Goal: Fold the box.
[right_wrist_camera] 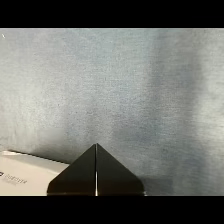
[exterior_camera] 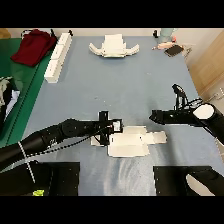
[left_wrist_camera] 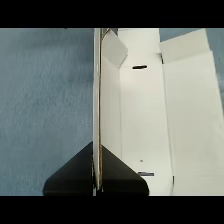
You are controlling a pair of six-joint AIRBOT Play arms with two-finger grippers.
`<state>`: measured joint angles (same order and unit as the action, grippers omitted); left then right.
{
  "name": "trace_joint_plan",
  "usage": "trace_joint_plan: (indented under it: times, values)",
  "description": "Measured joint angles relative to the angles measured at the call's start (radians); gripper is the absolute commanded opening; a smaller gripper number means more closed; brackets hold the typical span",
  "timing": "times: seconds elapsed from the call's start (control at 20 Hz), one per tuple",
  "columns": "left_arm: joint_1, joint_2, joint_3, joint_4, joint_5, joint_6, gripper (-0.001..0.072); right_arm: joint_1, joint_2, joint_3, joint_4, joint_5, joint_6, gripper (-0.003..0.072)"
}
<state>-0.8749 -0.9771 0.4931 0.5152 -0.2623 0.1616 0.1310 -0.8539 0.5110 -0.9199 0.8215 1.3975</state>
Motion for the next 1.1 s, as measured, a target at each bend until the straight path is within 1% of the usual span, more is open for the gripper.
trace_joint_plan:
  times: [0.2,0.35,0.5,0.65,0.75,0.95,1.1]
  values:
    - [-0.027,-0.021,-0.013,-0.005,0.051,0.0,0.0012,0.0,0.0,0.0,0.0,-0.001,0.0,0.0001]
    - [-0.04,-0.028,-0.016,-0.015,0.056,-0.002,0.0012,0.0,0.0,0.0,0.0,-0.002,0.0,0.0001]
    - [-0.043,0.003,-0.005,-0.018,0.082,0.0,0.0012,0.0,0.0,0.0,0.0,-0.002,0.0,0.0001]
    - [-0.042,0.039,0.011,-0.003,0.087,0.008,0.0013,0.0,0.0,0.0,0.0,-0.005,0.001,0.0001]
    - [-0.018,0.044,0.016,0.022,0.08,0.011,0.0014,0.0,0.0,0.0,0.0,-0.01,0.0,0.0001]
    - [0.05,0.039,0.023,0.123,0.063,0.014,0.0012,0.0,0.0,0.0,0.0,-0.016,0.0,0.0001]
    - [0.062,0.038,0.024,0.154,0.068,0.014,0.0011,0.0,0.0,0.0,0.0,-0.043,0.002,0.0001]
